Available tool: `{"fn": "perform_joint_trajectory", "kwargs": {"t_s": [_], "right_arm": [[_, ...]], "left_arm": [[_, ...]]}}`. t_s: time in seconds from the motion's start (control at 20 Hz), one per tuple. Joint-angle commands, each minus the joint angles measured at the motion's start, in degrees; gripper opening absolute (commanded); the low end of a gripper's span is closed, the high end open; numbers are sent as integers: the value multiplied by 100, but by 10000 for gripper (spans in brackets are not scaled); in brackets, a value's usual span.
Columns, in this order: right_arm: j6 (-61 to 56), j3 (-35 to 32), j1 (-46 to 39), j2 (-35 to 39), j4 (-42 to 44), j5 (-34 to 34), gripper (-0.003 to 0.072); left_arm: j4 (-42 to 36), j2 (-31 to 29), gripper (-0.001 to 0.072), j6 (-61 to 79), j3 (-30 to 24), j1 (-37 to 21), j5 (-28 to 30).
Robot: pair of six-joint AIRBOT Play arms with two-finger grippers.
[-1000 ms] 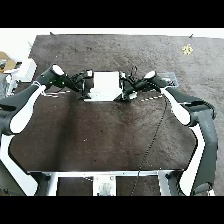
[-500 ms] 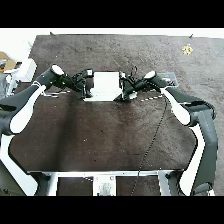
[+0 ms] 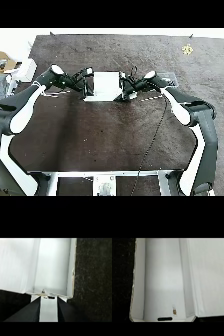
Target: Fold the box and place the chain.
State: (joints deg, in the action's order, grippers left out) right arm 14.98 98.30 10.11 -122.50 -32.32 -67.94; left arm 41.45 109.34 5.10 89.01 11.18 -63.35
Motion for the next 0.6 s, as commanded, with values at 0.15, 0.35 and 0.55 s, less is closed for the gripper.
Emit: {"fn": "perform_joint_trajectory", "kwargs": {"t_s": [0.15,0.35,0.55], "right_arm": [[-2,2,4,-2,0,-2,446],[-2,2,4,-2,0,-2,446],[-2,2,4,-2,0,-2,446]], "left_arm": [[-431,197,228,444,-2,225,50],[-568,197,229,442,-2,223,142],[-568,197,448,345,-2,223,181]]}}
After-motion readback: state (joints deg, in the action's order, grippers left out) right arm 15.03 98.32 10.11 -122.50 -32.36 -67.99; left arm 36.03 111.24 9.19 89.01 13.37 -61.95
